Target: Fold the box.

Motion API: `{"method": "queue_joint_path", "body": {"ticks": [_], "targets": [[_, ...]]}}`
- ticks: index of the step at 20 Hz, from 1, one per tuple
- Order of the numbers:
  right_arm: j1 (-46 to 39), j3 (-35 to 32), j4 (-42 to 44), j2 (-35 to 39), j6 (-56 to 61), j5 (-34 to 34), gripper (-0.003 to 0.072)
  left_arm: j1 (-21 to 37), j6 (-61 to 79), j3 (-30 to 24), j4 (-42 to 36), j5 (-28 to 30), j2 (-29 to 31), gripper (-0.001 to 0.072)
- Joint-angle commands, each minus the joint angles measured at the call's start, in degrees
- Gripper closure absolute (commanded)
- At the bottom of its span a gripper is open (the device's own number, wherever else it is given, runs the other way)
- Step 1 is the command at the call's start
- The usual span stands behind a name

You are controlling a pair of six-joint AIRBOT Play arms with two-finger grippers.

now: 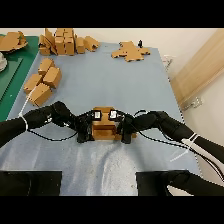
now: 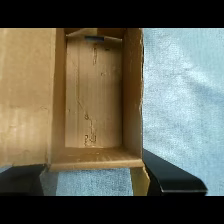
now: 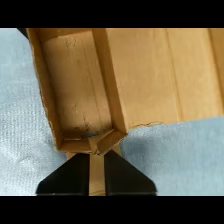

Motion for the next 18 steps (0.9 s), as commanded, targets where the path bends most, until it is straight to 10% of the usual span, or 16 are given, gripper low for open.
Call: {"method": "queue_joint_path", "body": {"ticks": [1,13,18], "targets": [[0.6,0.0,-0.1,-0.5,-0.7,2.2,0.0611,0.0,0.0,0.0,0.0,0.0,0.0,0.0308],[1.4,0.0,5.8,-0.5,-0.7,-1.0,0.0663,0.0,0.0,0.0,0.0,0.0,0.0,0.0308],[1.4,0.0,7.5,-0.6,-1.2,-1.0,0.0505,0.0,0.0,0.0,0.0,0.0,0.0,0.0308]]}}
